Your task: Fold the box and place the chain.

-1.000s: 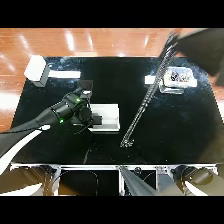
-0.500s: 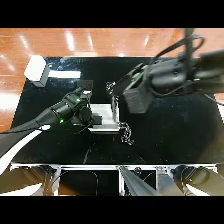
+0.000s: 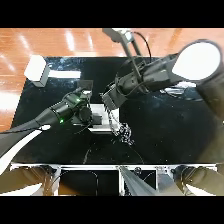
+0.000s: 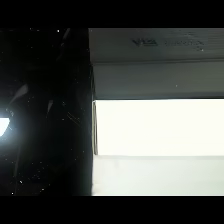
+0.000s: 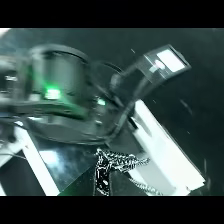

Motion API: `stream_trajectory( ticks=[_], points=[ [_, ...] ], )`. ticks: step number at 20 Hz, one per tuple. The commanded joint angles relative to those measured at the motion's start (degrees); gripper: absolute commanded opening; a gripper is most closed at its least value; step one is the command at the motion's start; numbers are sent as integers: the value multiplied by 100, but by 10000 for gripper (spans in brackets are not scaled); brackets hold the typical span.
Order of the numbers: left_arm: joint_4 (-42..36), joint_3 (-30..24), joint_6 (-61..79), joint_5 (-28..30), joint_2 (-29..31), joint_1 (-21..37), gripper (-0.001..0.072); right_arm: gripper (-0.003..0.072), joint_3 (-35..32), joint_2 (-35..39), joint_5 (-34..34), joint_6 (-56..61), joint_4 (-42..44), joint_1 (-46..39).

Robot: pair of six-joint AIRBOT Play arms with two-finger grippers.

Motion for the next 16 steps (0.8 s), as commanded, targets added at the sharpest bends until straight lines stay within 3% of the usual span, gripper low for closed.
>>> stream_trajectory(
  ticks=[1, 9, 16],
  points=[
    [2, 4, 0, 2, -2, -2, 22, 27, -85, -273, 201, 24, -188, -70],
    [4, 4, 0, -22, -2, -2, 22, 27, -1661, -428, -118, 26, -170, -105],
    [2, 4, 0, -44, -2, -2, 22, 28, -1698, -1091, -693, 42, -166, -105]
  ],
)
